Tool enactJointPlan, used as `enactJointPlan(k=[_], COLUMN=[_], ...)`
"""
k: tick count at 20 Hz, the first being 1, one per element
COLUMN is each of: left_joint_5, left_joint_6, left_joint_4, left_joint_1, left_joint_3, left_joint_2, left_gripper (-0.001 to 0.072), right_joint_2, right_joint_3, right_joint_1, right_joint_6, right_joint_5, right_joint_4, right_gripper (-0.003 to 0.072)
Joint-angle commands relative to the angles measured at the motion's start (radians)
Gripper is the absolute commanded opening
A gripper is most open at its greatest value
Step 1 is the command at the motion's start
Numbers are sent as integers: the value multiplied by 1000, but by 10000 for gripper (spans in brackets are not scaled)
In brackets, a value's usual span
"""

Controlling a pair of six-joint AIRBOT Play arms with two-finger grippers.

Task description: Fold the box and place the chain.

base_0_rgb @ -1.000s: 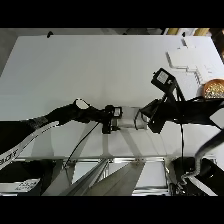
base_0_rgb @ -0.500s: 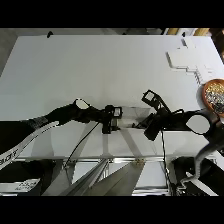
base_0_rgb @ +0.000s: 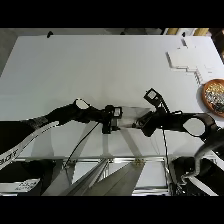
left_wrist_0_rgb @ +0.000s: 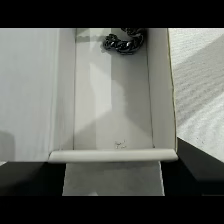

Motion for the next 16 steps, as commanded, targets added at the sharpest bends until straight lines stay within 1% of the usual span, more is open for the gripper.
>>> enactJointPlan(k=[1,2,3,5,6,7,8,9,10,13,15,16], left_joint_5=[0,0,0,0,0,0,0,0,0,0,0,0], left_joint_6=[0,0,0,0,0,0,0,0,0,0,0,0], left_joint_4=[0,0,0,0,0,0,0,0,0,0,0,0], left_joint_1=[0,0,0,0,0,0,0,0,0,0,0,0], left_joint_3=[0,0,0,0,0,0,0,0,0,0,0,0], left_joint_2=[0,0,0,0,0,0,0,0,0,0,0,0], left_gripper=[311,311,311,311,311,311,311,311,311,311,311,311], right_joint_2=[-1,-1,-1,0,0,0,0,0,0,-1,-1,-1], right_joint_3=[-2,1,13,77,128,181,224,259,273,264,246,224], right_joint_1=[0,0,0,-6,-23,-53,-92,-140,-187,-340,-391,-394], right_joint_6=[19,19,19,13,-2,-23,-49,-116,-203,-563,-718,-777], right_joint_5=[-33,-12,24,128,200,274,334,396,425,423,402,377], right_joint_4=[32,47,49,27,1,-40,-88,-137,-166,-196,-214,-215], right_gripper=[91,192,203,202,201,199,180,178,179,183,183,182])
